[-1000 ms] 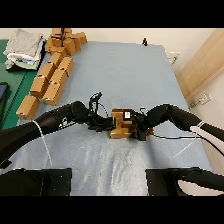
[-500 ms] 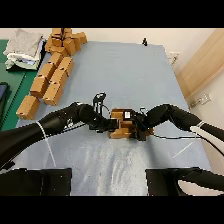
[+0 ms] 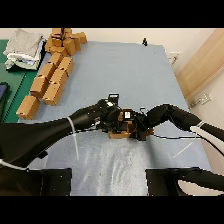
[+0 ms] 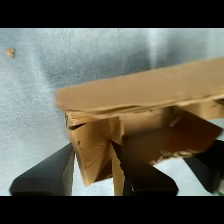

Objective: Fold the box.

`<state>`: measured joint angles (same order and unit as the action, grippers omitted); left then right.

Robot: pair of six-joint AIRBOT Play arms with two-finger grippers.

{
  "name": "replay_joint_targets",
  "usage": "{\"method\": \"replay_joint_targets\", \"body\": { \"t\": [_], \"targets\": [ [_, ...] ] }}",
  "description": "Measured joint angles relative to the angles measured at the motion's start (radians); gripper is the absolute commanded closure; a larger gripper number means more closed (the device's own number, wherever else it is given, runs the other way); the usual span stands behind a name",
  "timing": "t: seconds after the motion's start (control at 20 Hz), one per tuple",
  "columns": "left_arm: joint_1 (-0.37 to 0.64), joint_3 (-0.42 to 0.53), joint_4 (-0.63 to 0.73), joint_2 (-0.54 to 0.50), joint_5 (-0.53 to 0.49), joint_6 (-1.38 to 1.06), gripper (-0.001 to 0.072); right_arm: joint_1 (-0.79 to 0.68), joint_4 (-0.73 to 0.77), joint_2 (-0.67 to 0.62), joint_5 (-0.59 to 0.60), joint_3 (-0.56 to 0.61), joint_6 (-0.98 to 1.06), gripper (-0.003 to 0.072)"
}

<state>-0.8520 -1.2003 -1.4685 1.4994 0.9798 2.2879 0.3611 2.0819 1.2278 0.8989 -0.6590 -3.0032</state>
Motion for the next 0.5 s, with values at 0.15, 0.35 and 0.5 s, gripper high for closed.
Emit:
{"method": "replay_joint_targets", "body": {
  "t": [0.15,0.35,0.5],
  "targets": [
    [-0.013,-0.035,-0.03,0.048,0.058,0.025,0.0355,0.0,0.0,0.0,0.0,0.0,0.0,0.0184],
    [-0.018,-0.05,-0.051,0.079,0.076,0.037,0.0356,0.0,0.0,0.0,0.0,0.0,0.0,0.0184],
    [-0.018,-0.054,-0.06,0.093,0.074,0.04,0.0357,0.0,0.0,0.0,0.0,0.0,0.0,0.0183]
  ]
}}
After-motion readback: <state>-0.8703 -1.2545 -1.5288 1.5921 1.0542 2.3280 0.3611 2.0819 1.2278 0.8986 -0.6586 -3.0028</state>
